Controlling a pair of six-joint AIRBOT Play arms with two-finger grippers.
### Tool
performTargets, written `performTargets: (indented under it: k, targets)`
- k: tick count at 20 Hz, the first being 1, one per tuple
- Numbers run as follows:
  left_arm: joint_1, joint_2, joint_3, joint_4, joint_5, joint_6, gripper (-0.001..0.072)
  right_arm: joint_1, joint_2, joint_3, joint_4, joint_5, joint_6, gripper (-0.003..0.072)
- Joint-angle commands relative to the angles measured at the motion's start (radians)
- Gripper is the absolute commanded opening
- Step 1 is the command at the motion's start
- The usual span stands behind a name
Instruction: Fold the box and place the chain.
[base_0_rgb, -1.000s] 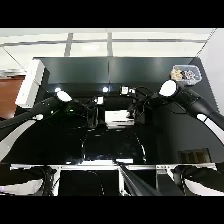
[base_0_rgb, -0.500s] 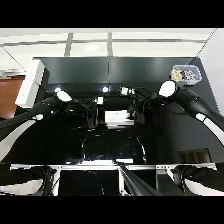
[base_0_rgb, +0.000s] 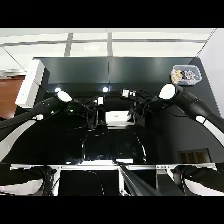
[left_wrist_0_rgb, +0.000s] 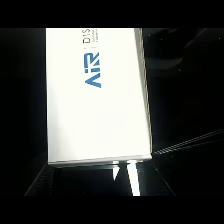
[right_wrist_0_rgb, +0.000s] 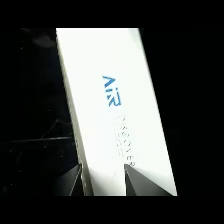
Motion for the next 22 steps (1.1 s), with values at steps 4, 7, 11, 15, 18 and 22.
performTargets:
  k: [4, 7, 11, 15, 18, 22]
  targets:
    - [0.000, 0.000, 0.000, 0.000, 0.003, 0.000, 0.0277, -0.108, 0.084, 0.018, 0.028, 0.110, 0.392, 0.0308]
    - [0.000, 0.000, 0.000, 0.000, 0.003, 0.000, 0.0277, -0.176, 0.082, -0.070, 0.241, 0.159, 0.469, 0.0016]
    - [0.000, 0.000, 0.000, 0.000, 0.004, 0.001, 0.0277, -0.177, 0.021, -0.166, 0.594, 0.064, 0.447, 0.0016]
    - [0.000, 0.000, 0.000, 0.000, 0.004, 0.000, 0.0277, -0.171, -0.096, -0.166, 0.656, 0.034, 0.476, 0.0017]
    - [0.000, 0.000, 0.000, 0.000, 0.004, 0.000, 0.0277, -0.170, -0.143, -0.166, 0.594, 0.024, 0.511, 0.0017]
    - [0.000, 0.000, 0.000, 0.000, 0.004, 0.000, 0.0278, -0.170, -0.162, -0.166, 0.507, -0.004, 0.556, 0.0017]
